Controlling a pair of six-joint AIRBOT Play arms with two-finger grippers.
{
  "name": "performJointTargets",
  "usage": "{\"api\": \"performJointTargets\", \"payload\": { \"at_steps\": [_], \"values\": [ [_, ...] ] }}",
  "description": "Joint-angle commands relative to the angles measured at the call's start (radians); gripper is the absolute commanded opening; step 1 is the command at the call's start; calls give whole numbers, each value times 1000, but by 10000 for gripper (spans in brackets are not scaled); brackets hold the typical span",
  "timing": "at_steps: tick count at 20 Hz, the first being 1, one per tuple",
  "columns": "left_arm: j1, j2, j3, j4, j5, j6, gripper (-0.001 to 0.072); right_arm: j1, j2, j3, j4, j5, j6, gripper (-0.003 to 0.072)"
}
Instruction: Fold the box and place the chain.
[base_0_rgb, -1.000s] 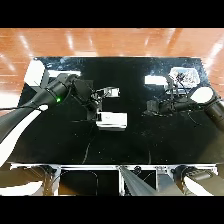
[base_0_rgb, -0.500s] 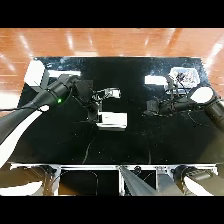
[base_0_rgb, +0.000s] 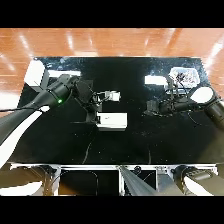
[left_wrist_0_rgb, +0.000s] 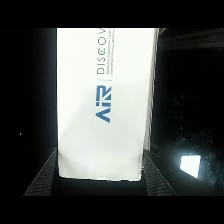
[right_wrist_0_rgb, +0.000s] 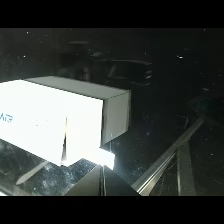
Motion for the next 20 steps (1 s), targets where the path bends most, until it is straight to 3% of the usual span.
{"api": "performJointTargets", "payload": {
  "at_steps": [1,20],
  "values": [
    [-1,0,-2,14,-4,6,633,0,0,0,0,0,0,29],
    [-13,0,-78,-8,-140,-17,612,0,0,0,0,0,0,29]
  ]
}}
